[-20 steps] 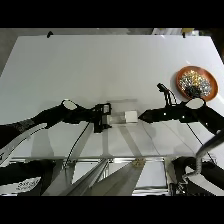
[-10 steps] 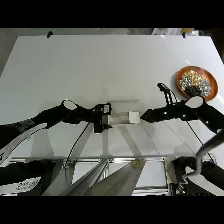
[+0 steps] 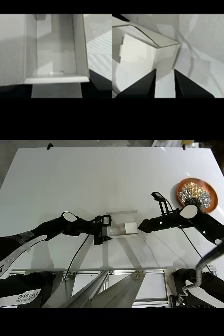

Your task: Fold the box and place the chain.

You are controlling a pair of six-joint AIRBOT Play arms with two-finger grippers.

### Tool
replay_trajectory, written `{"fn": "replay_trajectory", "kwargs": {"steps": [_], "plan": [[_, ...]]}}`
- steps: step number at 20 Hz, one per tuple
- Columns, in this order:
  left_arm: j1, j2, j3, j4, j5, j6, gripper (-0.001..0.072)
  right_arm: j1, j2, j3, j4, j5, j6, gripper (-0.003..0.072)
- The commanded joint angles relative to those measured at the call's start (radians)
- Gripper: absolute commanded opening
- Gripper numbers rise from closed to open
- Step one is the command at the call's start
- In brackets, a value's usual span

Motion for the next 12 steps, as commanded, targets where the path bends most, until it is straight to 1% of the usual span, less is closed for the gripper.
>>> {"fn": "replay_trajectory", "kwargs": {"steps": [1,5,7,8,9,10,12], "plan": [[0.0,-0.001,0.0,0.001,-0.002,0.0,0.0149,0.008,0.0,0.024,-0.105,0.013,0.091,0.0258],[0.0,-0.001,0.0,0.001,-0.002,0.0,0.0149,0.008,0.0,0.024,-0.095,0.016,0.116,0.0258],[0.0,-0.001,0.0,0.001,-0.002,0.0,0.0149,0.032,0.0,0.024,-0.082,0.018,0.116,0.0258],[0.0,-0.001,0.0,0.001,-0.002,0.0,0.0149,0.05,0.0,0.024,-0.07,0.016,0.116,0.0265],[0.0,-0.001,0.0,0.001,-0.002,0.0,0.0149,0.07,0.0,0.024,-0.059,0.002,0.116,0.031],[0.0,-0.001,0.0,0.001,-0.002,0.0,0.0149,0.087,0.0,0.024,-0.052,-0.011,0.117,0.0328],[0.0,-0.001,0.0,0.001,-0.002,0.0,0.0149,0.105,0.0,0.032,-0.053,-0.012,0.119,0.0328]]}}
